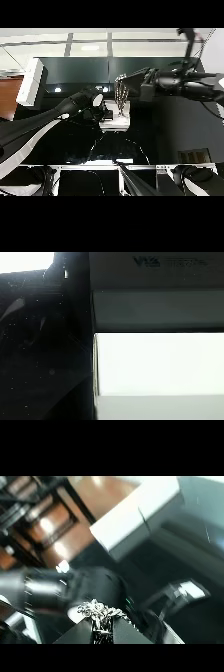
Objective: Fold the box and place the chain.
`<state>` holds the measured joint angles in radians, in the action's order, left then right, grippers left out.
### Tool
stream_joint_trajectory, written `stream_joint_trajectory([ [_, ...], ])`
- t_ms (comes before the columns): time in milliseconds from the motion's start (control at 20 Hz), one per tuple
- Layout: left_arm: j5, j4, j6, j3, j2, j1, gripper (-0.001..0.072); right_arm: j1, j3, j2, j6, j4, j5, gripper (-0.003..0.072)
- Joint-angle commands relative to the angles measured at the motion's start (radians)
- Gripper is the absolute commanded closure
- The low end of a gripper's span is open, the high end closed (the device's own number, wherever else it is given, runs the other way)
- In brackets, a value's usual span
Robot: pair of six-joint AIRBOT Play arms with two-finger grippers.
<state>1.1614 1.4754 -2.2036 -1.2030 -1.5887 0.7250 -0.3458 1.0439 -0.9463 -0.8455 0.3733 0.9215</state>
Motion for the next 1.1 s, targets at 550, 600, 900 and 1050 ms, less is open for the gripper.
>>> stream_joint_trajectory([
  [550, 0.0, 0.0, 0.0, 0.0, 0.0, 0.001, 0.0678, -0.032, -0.249, -0.141, -0.201, 0.212, -0.081, 0.0667],
  [600, 0.0, 0.0, 0.0, 0.0, 0.0, 0.001, 0.0678, -0.032, -0.249, -0.154, -0.197, 0.198, -0.081, 0.0666],
  [900, -0.001, 0.0, 0.0, 0.0, 0.0, 0.001, 0.0678, 0.063, -0.223, -0.14, -0.157, 0.197, 0.019, 0.0373],
  [1050, -0.002, 0.0, 0.0, 0.0, 0.0, 0.001, 0.0678, 0.163, -0.246, -0.111, -0.139, 0.434, 0.135, 0.0372],
])
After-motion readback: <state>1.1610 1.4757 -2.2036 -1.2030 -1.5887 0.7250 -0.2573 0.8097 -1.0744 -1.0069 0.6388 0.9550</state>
